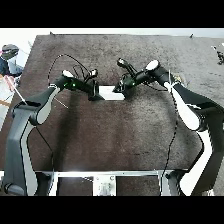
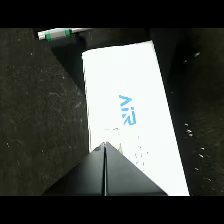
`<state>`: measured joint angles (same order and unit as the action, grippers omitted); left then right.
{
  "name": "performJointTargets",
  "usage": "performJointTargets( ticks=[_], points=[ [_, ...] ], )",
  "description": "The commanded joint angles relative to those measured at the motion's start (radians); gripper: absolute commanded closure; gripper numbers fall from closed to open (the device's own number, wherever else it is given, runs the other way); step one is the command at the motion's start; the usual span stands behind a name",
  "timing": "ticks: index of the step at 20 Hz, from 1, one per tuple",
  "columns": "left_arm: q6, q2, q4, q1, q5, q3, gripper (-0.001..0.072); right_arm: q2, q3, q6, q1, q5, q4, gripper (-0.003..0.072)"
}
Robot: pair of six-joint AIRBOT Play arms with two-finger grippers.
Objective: Fold the box and place the chain.
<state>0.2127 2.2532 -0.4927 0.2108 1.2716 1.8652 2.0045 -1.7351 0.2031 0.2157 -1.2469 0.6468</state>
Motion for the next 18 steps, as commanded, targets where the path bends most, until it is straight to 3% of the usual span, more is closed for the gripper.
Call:
performJointTargets(
  ticks=[1,8,12,15,18],
  points=[
    [-0.002,-0.001,0.0,-0.001,0.0,0.0,0.0172,0.026,0.03,0.011,0.001,-0.003,0.016,0.0677],
    [-0.002,-0.001,0.0,-0.001,0.0,0.0,0.0172,-0.016,0.017,0.011,-0.005,0.014,-0.02,0.0677],
    [-0.002,-0.001,0.0,-0.001,0.0,0.0,0.0172,-0.158,0.017,0.028,-0.005,0.038,-0.05,0.0678],
    [-0.002,-0.001,0.001,-0.001,0.0,0.0,0.0172,-0.277,0.019,0.15,-0.011,0.038,-0.046,0.0679],
    [-0.002,-0.001,0.001,-0.001,0.0,0.0,0.0172,-0.417,0.097,0.232,-0.029,0.065,-0.046,0.0679]
  ],
)
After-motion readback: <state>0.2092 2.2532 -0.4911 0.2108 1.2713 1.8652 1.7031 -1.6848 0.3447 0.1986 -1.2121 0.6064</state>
